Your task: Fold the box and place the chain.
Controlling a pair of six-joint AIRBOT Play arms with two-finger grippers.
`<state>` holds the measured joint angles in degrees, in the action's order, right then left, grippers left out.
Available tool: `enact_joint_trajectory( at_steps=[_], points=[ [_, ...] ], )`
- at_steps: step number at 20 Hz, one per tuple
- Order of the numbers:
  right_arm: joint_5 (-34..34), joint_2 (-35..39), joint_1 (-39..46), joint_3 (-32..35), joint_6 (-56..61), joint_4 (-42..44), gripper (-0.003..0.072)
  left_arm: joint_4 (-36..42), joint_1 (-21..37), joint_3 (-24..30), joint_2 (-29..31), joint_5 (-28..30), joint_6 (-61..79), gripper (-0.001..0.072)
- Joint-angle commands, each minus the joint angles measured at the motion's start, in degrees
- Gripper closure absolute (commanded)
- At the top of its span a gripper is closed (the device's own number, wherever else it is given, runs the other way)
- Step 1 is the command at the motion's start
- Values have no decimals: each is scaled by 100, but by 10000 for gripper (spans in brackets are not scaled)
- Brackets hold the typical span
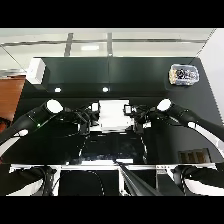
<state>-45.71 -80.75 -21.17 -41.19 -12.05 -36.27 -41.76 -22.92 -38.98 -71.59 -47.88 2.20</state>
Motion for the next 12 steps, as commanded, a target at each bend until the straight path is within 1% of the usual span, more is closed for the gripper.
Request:
enact_joint_trajectory(
  at_steps=[1, 3, 4, 7, 10, 12],
  points=[
    [0, 0, -2, 4, 2, 2, 265, 356, -4, -9, -13, -28, 50, 512],
    [0, 0, -2, 4, 2, 2, 264, 396, -7, -9, -44, -15, 50, 513],
    [0, 0, -2, 4, 2, 2, 265, 542, -7, -9, -103, -11, 87, 513],
    [0, 0, -2, 4, 2, 2, 264, 1429, -48, -11, -415, 332, 496, 512],
    [0, 0, -2, 4, 2, 2, 264, 1394, -179, -9, -549, 275, 525, 512],
    [4, 0, -2, 4, 2, 4, 264, 1392, -258, -9, -549, 380, 522, 512]
  ],
)
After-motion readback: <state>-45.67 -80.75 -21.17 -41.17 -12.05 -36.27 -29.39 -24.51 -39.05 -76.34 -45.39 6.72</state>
